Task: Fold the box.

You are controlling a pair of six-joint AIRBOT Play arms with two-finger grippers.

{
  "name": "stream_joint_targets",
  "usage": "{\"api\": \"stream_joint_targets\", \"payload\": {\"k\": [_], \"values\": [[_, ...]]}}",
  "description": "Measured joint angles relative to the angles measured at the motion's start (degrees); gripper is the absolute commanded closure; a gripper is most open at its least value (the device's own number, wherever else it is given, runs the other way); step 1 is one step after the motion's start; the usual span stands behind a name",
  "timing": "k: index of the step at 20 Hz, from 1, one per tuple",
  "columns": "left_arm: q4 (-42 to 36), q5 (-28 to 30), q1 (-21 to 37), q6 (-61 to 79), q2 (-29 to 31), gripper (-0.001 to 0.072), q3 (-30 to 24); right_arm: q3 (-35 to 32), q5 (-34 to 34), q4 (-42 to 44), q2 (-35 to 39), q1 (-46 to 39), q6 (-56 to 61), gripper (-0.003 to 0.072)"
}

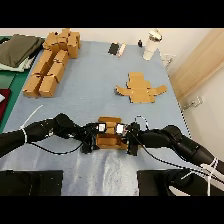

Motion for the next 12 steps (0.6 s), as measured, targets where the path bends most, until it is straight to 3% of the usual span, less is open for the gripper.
{"api": "stream_joint_targets", "payload": {"k": [8, 10, 12], "values": [[0.0, -0.09, 0.0, 0.04, 0.0, 0.0248, 0.0, 0.0, 3.48, 4.7, -2.91, 2.01, -4.37, 0.0555], [0.0, -0.09, 0.0, 0.07, 0.0, 0.0248, -0.02, 0.0, 3.67, 5.18, -3.19, 2.54, -4.61, 0.0349], [0.0, -0.09, 0.0, 0.07, 0.0, 0.0248, -0.02, 0.0, 3.96, 5.64, -3.65, 2.82, -4.94, 0.032]]}}
